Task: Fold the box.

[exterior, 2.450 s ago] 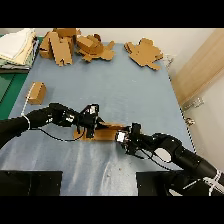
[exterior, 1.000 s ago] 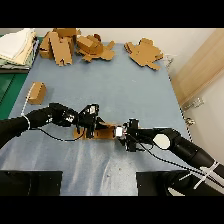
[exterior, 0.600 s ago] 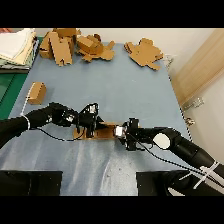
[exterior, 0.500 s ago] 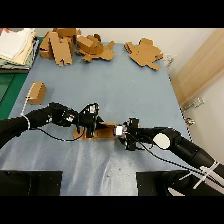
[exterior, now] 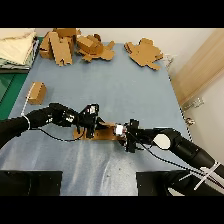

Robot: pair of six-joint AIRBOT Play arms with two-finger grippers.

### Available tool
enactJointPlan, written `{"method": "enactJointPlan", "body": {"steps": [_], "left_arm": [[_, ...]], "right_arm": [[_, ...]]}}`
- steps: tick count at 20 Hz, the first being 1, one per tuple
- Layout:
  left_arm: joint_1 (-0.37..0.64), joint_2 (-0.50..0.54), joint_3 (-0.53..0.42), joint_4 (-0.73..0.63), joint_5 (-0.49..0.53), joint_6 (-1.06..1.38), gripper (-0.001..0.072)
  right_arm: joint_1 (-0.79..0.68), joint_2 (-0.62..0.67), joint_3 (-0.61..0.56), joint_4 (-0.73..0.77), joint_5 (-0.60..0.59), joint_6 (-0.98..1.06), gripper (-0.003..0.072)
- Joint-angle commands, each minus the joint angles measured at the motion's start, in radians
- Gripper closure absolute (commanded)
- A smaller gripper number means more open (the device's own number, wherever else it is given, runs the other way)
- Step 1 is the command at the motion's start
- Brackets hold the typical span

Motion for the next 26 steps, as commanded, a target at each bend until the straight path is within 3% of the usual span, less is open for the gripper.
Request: {"method": "enactJointPlan", "body": {"steps": [1, 6, 11, 26], "left_arm": [[0.0, 0.0, 0.0, 0.0, 0.003, 0.0, 0.0696], [0.0, -0.001, 0.0, 0.0, 0.003, 0.0, 0.0696], [0.0, 0.0, 0.0, 0.0, 0.002, 0.0, 0.0696], [0.0, 0.0, 0.0, 0.0, 0.002, 0.0, 0.0696]], "right_arm": [[0.0, 0.031, 0.0, -0.088, 0.026, 0.109, 0.0157], [0.0, 0.045, -0.002, -0.124, 0.024, 0.141, 0.0157], [0.0, 0.001, -0.001, -0.095, -0.065, 0.137, 0.0157], [0.0, -0.02, -0.001, -0.095, -0.104, 0.117, 0.0157]]}}
